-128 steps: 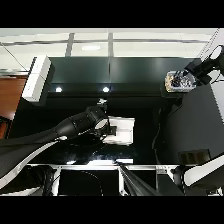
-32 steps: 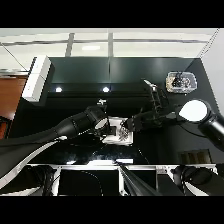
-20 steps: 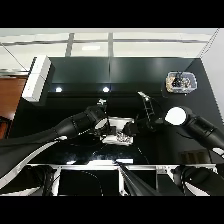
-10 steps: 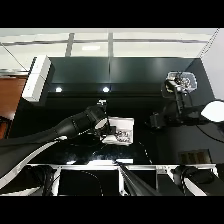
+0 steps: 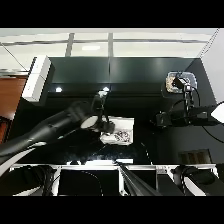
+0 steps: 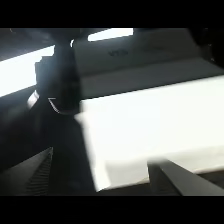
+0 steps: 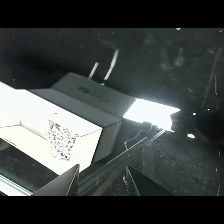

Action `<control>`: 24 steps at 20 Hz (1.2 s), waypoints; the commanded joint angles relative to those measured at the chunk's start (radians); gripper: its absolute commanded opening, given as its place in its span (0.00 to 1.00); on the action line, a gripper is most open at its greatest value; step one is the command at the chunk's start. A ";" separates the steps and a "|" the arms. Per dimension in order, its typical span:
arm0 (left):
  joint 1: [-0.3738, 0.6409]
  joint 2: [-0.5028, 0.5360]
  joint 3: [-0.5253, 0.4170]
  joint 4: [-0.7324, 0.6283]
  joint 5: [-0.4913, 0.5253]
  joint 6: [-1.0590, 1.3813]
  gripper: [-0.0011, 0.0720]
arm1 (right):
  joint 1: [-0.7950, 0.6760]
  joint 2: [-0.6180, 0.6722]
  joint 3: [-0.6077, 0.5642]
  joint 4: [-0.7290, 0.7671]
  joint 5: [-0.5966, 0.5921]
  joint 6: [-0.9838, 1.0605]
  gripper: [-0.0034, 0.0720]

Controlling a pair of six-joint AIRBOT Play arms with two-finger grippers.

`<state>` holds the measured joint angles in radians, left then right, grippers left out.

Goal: Fold the box and place the chain.

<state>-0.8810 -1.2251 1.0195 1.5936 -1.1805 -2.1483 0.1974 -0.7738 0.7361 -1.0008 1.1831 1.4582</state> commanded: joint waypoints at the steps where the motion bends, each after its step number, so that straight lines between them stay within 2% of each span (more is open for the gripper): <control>1: 0.100 0.178 -0.079 0.135 -0.166 0.217 0.89 | -0.002 0.002 0.001 -0.003 -0.001 0.001 0.52; 3: 0.240 0.293 -0.179 0.146 -0.178 0.354 0.89 | -0.002 0.002 0.001 -0.003 -0.005 0.005 0.52; 5: 0.431 0.381 -0.286 0.065 -0.106 0.410 0.89 | -0.002 0.002 0.001 -0.002 -0.022 0.027 0.52; 6: 0.534 0.402 -0.337 -0.053 -0.050 0.475 0.89 | -0.002 0.002 0.001 -0.002 -0.034 0.034 0.52; 8: 0.724 0.408 -0.446 -0.445 0.076 0.782 0.89 | -0.002 0.002 0.001 -0.003 -0.054 0.051 0.52; 9: 0.790 0.408 -0.499 -0.664 0.121 1.011 0.89 | -0.002 0.002 0.001 -0.003 -0.059 0.054 0.52; 10: 0.828 0.407 -0.535 -0.826 0.135 1.220 0.89 | -0.002 0.002 0.001 -0.003 -0.059 0.054 0.52; 11: 0.840 0.405 -0.563 -0.945 0.142 1.397 0.89 | -0.002 0.002 0.001 -0.003 -0.056 0.054 0.52; 12: 0.832 0.399 -0.576 -1.001 0.151 1.531 0.89 | -0.002 0.002 0.001 -0.003 -0.053 0.054 0.52; 13: 0.810 0.391 -0.582 -1.026 0.156 1.667 0.92 | -0.002 0.002 0.001 -0.003 -0.054 0.054 0.52; 14: 0.785 0.380 -0.582 -1.025 0.156 1.785 0.99 | -0.002 0.002 0.001 -0.003 -0.054 0.054 0.52; 15: 0.756 0.367 -0.581 -1.025 0.169 1.895 0.99 | -0.002 0.002 0.001 -0.002 -0.054 0.054 0.52; 18: 0.682 0.322 -0.580 -1.025 0.221 2.037 0.99 | -0.002 0.002 0.001 -0.002 -0.051 0.053 0.52; 24: 0.591 0.195 -0.553 -1.014 0.227 2.174 0.99 | -0.002 0.002 0.001 -0.006 -0.082 0.053 0.52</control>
<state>-0.2562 -0.9722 0.4526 0.5896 -0.9592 -0.0975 0.1959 -0.7723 0.7361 -1.0054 1.1164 1.5116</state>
